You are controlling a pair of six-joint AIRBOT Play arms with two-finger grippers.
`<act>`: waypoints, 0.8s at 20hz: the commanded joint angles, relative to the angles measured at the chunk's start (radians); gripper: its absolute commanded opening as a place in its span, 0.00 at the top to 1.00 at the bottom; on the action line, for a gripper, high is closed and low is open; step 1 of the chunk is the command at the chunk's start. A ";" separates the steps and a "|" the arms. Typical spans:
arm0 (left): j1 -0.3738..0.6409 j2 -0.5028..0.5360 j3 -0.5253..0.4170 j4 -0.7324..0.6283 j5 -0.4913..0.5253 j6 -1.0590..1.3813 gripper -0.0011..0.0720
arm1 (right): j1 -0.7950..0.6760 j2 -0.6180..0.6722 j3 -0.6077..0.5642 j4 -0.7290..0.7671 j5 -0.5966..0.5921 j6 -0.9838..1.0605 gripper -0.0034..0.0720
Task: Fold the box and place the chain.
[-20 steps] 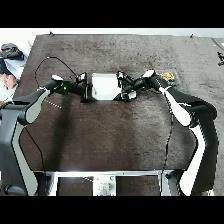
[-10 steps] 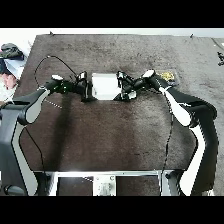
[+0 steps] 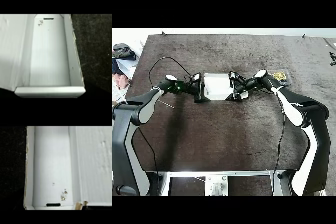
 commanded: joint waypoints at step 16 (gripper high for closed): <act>0.000 0.000 0.001 -0.038 -0.029 0.026 0.10 | 0.000 0.000 0.001 0.000 0.000 0.000 0.33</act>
